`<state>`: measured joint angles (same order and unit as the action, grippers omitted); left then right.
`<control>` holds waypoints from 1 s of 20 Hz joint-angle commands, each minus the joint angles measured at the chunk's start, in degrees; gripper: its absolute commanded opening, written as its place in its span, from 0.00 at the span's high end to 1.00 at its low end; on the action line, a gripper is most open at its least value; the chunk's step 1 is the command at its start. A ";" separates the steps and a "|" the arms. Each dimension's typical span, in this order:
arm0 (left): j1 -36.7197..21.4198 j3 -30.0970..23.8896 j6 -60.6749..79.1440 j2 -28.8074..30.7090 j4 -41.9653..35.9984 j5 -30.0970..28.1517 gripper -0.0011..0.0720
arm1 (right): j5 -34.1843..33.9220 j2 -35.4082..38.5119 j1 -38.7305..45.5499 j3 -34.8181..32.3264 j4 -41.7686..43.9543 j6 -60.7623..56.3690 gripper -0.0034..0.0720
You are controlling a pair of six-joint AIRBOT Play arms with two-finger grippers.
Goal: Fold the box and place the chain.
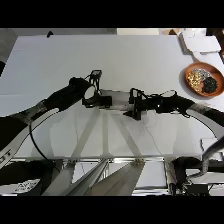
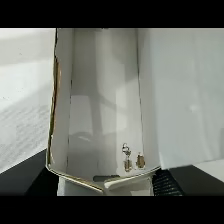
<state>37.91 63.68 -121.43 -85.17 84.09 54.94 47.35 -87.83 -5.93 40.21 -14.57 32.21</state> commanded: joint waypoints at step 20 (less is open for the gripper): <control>-32.72 -3.06 115.03 -1.36 -40.15 13.44 0.12 | 0.07 -0.04 -0.02 0.02 -0.02 0.02 0.27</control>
